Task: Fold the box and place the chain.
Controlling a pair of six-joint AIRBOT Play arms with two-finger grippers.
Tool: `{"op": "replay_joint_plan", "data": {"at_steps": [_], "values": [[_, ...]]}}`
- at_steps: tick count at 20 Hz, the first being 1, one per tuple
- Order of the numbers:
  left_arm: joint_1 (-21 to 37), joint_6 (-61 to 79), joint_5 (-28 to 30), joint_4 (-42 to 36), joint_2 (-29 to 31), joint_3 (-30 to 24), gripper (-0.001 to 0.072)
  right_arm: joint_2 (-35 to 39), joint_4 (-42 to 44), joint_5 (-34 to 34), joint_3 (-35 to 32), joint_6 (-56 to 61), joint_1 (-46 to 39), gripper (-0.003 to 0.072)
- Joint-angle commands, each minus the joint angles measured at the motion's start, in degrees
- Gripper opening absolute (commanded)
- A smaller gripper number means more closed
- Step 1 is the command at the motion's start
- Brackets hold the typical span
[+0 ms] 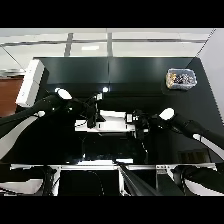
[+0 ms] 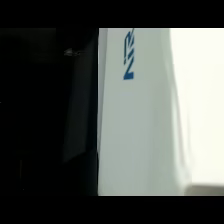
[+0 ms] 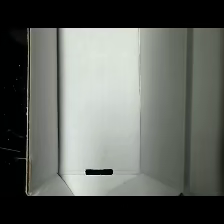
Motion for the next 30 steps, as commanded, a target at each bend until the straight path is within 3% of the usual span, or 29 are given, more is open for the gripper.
{"op": "replay_joint_plan", "data": {"at_steps": [1,6,8,14,15,17,20,23,26,29,30], "values": [[0.0,0.0,0.1,0.0,0.0,0.0,0.0021,-0.1,-1.4,-0.7,0.1,0.8,0.7,0.067],[0.0,0.0,0.1,0.0,0.0,0.0,0.0021,-0.1,-1.3,-0.7,0.1,0.8,0.7,0.067],[0.0,0.0,0.1,0.0,0.0,0.0,0.0021,-0.1,-1.3,-0.7,0.1,0.8,0.7,0.0495],[0.3,0.0,-1.9,0.0,0.0,0.2,0.004,-0.1,-1.3,-0.7,0.1,0.8,0.7,0.0495],[0.5,-0.1,-3.3,0.1,0.1,0.5,0.0204,-0.1,-1.3,-0.7,0.1,0.8,0.7,0.0495],[1.2,-0.6,-6.0,0.5,0.7,1.4,0.0467,-0.1,-1.3,-0.8,0.1,0.8,0.7,0.0495],[2.1,-6.1,-6.2,6.0,4.5,2.3,0.0527,-0.1,-1.3,-0.8,0.1,0.8,0.7,0.0495],[3.3,-16.7,-5.9,19.2,9.9,2.6,0.069,-0.1,-1.3,-0.8,0.1,0.8,0.7,0.0495],[4.8,-24.4,-6.3,26.8,14.9,2.6,0.0697,-0.1,-1.3,-0.8,0.1,0.8,0.7,0.0495],[5.6,-30.6,-8.2,24.5,16.9,2.6,0.0657,-0.1,-1.3,-0.8,0.1,0.8,0.7,0.0495],[5.6,-32.5,-9.8,23.6,17.0,2.6,0.0436,-0.1,-1.3,-0.8,0.1,0.8,0.7,0.0495]]}}
